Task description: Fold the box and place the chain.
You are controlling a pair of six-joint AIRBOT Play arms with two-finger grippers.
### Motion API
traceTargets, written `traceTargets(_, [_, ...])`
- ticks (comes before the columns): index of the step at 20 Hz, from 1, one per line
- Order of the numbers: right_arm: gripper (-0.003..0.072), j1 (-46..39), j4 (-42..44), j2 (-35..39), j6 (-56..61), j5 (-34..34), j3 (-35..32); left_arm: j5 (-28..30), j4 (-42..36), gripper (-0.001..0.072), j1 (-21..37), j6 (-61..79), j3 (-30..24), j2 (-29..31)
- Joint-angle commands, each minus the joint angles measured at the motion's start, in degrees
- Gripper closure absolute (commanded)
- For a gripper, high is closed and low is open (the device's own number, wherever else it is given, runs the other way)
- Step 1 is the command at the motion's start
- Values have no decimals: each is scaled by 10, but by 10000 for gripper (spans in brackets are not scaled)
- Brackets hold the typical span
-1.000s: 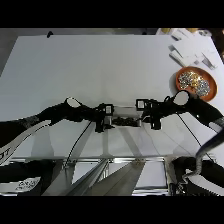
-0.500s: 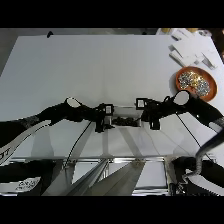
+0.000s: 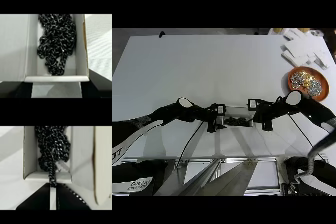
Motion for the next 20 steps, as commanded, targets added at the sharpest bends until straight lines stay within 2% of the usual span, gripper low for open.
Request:
traceTargets(1, [666,0,-96,15,71,3,0,0,0,599,0,0,0,0])
traceTargets(3, [666,0,-131,29,115,13,0,0,0,599,0,0,0,0])
traceTargets(9, [666,0,-112,146,226,17,0,0,0,599,0,0,0,0])
traceTargets(13, [666,0,50,252,237,18,0,0,0,599,0,0,0,0])
traceTargets(16, [666,2,191,290,236,17,0,0,0,599,0,0,0,0])
traceTargets(18, [667,34,229,289,234,-4,0,0,0,599,0,0,0,0])
traceTargets(20, [667,88,220,283,233,-77,0,0,0,599,0,0,0,0])
